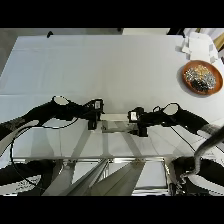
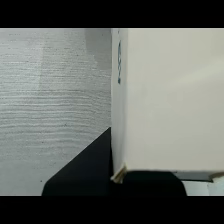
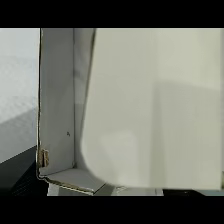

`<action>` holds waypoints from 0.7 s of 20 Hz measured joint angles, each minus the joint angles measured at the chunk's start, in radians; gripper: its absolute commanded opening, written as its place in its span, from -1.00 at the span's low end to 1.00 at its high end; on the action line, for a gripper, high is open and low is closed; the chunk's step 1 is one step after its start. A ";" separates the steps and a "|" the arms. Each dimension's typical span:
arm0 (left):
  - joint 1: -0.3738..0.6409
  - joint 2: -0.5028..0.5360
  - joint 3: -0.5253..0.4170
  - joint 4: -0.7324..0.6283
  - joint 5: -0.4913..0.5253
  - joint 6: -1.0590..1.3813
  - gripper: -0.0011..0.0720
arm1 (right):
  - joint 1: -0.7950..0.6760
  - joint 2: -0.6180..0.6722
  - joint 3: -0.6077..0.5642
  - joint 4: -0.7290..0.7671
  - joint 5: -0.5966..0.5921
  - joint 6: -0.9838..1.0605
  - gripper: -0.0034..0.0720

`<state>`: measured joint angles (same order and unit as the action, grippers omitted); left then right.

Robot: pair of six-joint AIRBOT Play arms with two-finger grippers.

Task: Fold the box and place the chain.

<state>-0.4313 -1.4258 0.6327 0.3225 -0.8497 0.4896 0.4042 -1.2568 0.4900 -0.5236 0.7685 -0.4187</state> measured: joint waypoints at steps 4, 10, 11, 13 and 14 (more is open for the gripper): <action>0.000 0.000 0.000 0.000 0.000 0.000 -0.94 | 0.000 -0.018 0.001 0.000 -0.014 -0.008 0.49; 0.000 0.000 0.000 0.000 0.000 0.000 -0.94 | 0.000 -0.029 0.001 0.001 -0.021 -0.010 0.13; 0.000 0.000 0.000 0.000 0.000 0.000 -0.94 | 0.000 -0.030 0.001 0.001 -0.021 -0.010 0.08; 0.000 0.000 0.000 0.000 0.000 0.000 -0.94 | 0.000 -0.031 0.001 0.001 -0.022 -0.010 -0.15; 0.000 0.000 0.000 0.000 0.000 0.000 -0.94 | 0.000 -0.031 0.001 0.001 -0.022 -0.010 -0.15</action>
